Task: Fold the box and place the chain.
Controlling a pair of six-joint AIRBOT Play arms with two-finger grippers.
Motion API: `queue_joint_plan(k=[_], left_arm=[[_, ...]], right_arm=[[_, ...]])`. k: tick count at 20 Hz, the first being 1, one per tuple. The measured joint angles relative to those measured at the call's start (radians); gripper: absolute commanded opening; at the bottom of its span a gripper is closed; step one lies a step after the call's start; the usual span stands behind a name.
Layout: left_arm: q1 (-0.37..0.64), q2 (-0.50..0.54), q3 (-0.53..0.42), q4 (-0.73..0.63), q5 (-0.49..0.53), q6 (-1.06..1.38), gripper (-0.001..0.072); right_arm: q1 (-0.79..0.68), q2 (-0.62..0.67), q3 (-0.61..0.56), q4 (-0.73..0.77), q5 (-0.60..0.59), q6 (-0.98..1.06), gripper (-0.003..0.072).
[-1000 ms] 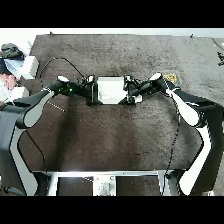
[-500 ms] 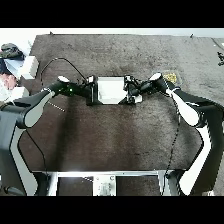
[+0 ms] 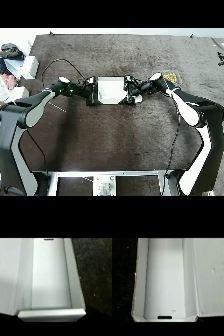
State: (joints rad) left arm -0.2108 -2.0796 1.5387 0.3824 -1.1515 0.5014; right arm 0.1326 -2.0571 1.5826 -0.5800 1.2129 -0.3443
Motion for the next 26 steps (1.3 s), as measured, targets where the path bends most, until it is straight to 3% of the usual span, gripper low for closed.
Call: queue_joint_plan(k=[12, 26], left_arm=[[-0.017, 0.0, 0.0, 0.0, 0.027, -0.024, 0.0708], [0.007, 0.0, 0.0, 0.002, -0.008, 0.001, 0.0706]], right_arm=[[0.0, 0.0, 0.0, 0.0, 0.0, 0.0, 0.0336], [0.001, 0.0, 0.0, 0.0, 0.0, 0.0, 0.0335]])
